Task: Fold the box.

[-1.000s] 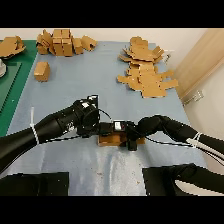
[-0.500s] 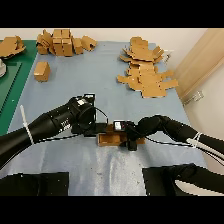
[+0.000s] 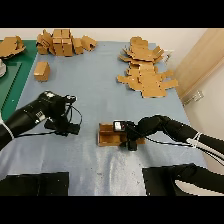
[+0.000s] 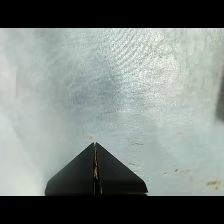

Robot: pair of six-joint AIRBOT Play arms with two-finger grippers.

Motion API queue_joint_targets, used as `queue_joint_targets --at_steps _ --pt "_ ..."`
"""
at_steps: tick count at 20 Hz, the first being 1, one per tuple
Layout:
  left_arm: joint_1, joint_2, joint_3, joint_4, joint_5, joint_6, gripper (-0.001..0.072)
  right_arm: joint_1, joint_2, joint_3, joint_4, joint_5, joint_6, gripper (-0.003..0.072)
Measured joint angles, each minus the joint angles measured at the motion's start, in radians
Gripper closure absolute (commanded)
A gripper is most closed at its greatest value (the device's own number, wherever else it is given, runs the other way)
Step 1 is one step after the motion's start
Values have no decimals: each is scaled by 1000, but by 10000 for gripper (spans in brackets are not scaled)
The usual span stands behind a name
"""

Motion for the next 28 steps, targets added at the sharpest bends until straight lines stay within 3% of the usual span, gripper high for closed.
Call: queue_joint_targets --at_steps 5,8,10,16,22,23,24,25,28 --pt "319 -74 -42 -523 156 930 697 0 0 0 -8 1 0 183" --pt "337 -106 -48 -723 303 1369 697 0 0 0 -15 3 0 182" --pt "299 -113 -50 -784 341 1567 697 0 0 0 -16 6 0 182" --pt "213 -102 -69 -951 265 1847 698 0 0 0 -19 8 0 183" --pt "200 51 -262 -934 336 1907 694 0 0 0 -22 9 0 183" --pt "198 75 -295 -911 343 1910 584 0 0 0 -22 9 0 183" --pt "196 91 -320 -897 357 1914 150 0 0 0 -22 9 0 183" --pt "190 100 -339 -895 369 1914 16 0 0 0 -22 9 0 183" --pt "151 94 -369 -911 400 1917 15 0 0 0 -22 9 0 183"
